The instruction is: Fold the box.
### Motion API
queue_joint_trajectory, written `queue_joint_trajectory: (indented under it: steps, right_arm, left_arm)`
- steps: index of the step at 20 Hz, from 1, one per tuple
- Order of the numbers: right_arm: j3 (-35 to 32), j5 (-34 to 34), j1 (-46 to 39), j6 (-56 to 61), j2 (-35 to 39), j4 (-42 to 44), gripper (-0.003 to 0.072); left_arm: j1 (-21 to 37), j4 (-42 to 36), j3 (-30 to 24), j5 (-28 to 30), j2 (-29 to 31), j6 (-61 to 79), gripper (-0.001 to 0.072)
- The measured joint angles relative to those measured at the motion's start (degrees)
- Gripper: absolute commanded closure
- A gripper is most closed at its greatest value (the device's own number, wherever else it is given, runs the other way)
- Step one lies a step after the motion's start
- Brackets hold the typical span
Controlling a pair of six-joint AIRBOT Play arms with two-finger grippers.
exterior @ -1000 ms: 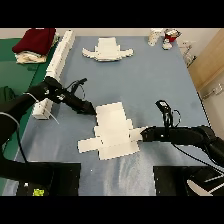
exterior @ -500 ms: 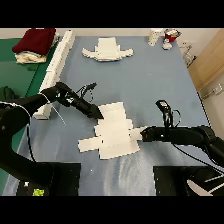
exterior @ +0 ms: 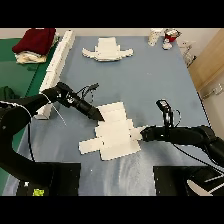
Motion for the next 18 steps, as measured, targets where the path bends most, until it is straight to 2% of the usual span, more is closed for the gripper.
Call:
queue_joint_trajectory:
  steps: [2,3,4,5,9,14,15,18]
  right_arm:
    - [0.00,0.11,0.00,0.00,0.00,0.00,0.0684]
    - [0.00,0.13,0.00,0.00,0.00,0.00,0.0641]
    - [0.00,0.22,0.00,0.04,0.00,0.00,0.0491]
    - [0.00,0.28,0.00,0.02,0.02,-0.31,0.0380]
    - [0.90,0.46,-0.37,0.13,0.00,-7.04,0.0363]
    - [4.50,0.59,-3.45,9.38,0.00,-28.06,0.0352]
    - [5.22,0.59,-4.42,12.39,0.00,-32.39,0.0276]
    - [6.62,0.61,-7.17,18.93,0.00,-40.50,0.0254]
  left_arm:
    - [0.00,-0.17,0.09,-1.09,0.00,2.58,0.0699]
    - [0.00,-0.22,0.13,-1.33,0.00,4.20,0.0700]
    - [0.00,-0.15,0.24,-1.64,0.04,5.88,0.0699]
    - [0.00,-0.20,0.31,-1.73,0.13,7.45,0.0699]
    - [-0.15,-2.01,0.44,0.20,1.49,14.34,0.0700]
    - [-2.19,-1.92,0.44,4.44,5.90,21.42,0.0702]
    - [-2.95,-1.07,0.44,5.49,6.99,22.27,0.0703]
    - [-6.27,2.19,-0.13,10.21,11.08,23.93,0.0703]
